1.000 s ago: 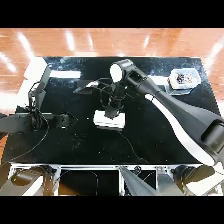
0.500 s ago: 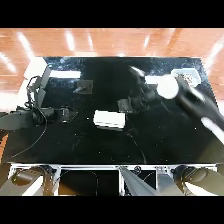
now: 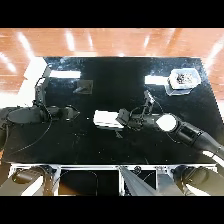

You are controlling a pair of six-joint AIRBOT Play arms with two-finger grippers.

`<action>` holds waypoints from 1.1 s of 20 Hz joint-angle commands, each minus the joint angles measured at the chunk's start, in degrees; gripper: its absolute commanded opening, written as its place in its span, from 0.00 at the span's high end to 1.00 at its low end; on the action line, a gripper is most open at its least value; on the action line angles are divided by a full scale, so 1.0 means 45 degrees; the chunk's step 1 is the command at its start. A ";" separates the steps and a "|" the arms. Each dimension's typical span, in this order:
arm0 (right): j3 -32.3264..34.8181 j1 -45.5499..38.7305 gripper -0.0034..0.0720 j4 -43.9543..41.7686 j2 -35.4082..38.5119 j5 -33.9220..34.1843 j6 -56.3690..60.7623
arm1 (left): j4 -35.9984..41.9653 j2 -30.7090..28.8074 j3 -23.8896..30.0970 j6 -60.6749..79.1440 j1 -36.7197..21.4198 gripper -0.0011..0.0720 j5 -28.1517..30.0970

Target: Fold the box and place the chain.

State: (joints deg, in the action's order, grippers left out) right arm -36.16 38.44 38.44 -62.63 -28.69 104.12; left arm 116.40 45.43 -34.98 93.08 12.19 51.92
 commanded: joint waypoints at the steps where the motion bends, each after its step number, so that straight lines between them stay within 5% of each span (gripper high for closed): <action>1: -0.0019 0.0146 0.91 -0.0364 -0.0384 0.0121 -0.0243 | 0.0010 0.0092 -0.0010 0.0053 0.0005 0.12 0.0034; 22: -0.0019 0.0253 0.91 -0.0253 -0.1549 -0.0151 -0.0573 | 0.0107 0.0092 -0.0010 0.0049 0.0005 0.12 0.0121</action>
State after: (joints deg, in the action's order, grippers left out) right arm -36.29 39.51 36.93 -68.86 -29.26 101.73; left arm 116.64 45.80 -34.98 93.27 12.19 52.47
